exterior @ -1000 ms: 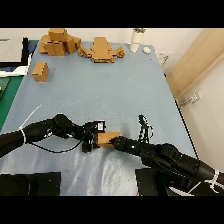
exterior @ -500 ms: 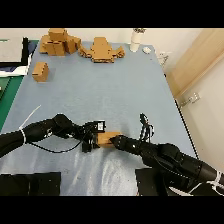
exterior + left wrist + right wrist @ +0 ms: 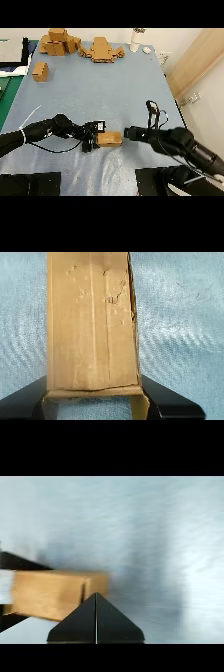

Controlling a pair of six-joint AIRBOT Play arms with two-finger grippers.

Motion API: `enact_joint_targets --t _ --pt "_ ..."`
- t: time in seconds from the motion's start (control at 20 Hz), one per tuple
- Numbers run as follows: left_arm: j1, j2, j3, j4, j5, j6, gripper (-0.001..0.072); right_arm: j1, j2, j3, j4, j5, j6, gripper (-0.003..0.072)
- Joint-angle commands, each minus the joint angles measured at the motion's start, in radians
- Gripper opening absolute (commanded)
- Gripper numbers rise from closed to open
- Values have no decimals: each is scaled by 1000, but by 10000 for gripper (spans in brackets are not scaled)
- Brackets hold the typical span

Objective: Fold the box.

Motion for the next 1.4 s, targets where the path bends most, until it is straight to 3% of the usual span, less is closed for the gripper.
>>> enact_joint_targets --t 0.0,0.2,0.35,1.2,1.35 --pt "0 0 1 0 0 0 385 -131 -156 170 -40 -205 -193 3" --pt "0 0 1 0 0 0 385 -201 -424 367 -39 -204 -249 3" --pt "0 0 1 0 0 0 386 -201 -535 444 -25 -206 -249 4" --pt "2 5 2 -11 6 -13 384 -201 -554 449 18 -217 -249 4" --pt "2 39 2 -10 103 -123 385 -201 -554 449 18 -216 -249 4"
